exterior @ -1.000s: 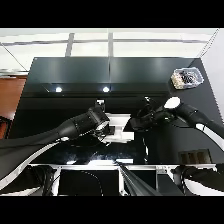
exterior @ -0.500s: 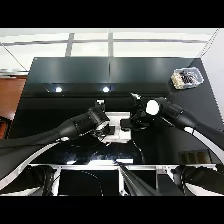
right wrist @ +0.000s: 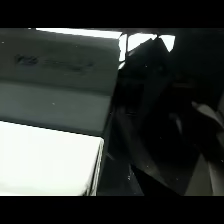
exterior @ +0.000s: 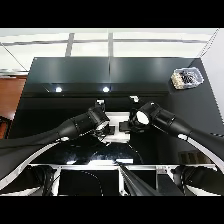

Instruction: Fold the box and place the chain.

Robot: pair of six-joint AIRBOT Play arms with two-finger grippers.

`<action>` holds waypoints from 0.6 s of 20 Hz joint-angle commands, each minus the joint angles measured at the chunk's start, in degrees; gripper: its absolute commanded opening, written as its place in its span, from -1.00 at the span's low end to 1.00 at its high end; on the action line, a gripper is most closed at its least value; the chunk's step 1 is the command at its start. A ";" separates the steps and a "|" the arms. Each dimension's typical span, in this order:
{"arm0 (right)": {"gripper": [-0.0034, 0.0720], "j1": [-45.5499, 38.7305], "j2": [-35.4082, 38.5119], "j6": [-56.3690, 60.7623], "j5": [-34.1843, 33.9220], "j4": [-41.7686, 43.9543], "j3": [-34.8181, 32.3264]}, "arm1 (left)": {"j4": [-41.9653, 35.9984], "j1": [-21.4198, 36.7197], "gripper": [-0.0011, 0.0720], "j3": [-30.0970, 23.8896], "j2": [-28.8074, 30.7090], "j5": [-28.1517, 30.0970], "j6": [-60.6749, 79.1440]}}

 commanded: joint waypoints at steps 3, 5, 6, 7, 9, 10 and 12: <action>0.06 1.57 -0.22 6.23 0.70 -3.04 0.11 | 0.15 0.00 -0.90 -0.02 -0.02 0.00 0.00; 0.06 1.57 -0.33 7.04 0.22 -2.99 0.11 | 0.13 0.00 -0.90 -0.02 -0.02 0.00 0.02; 0.06 1.57 -0.35 7.21 0.17 -2.97 0.11 | 0.15 0.00 -0.91 -0.02 -0.02 0.02 0.00; 0.05 1.57 -0.42 7.63 0.31 -2.97 0.11 | 0.15 0.00 -0.90 -0.02 -0.02 0.02 0.00; 0.05 1.60 -0.83 8.09 0.39 -2.45 0.20 | 0.15 0.00 -0.90 -0.02 -0.02 0.02 0.00; -0.04 1.60 -0.98 8.33 0.39 -2.19 0.20 | 0.15 0.00 -0.90 -0.02 -0.02 0.02 0.00; -0.08 1.86 -1.22 8.31 0.02 -1.92 0.22 | 0.17 0.00 -0.90 -0.02 -0.02 0.02 0.00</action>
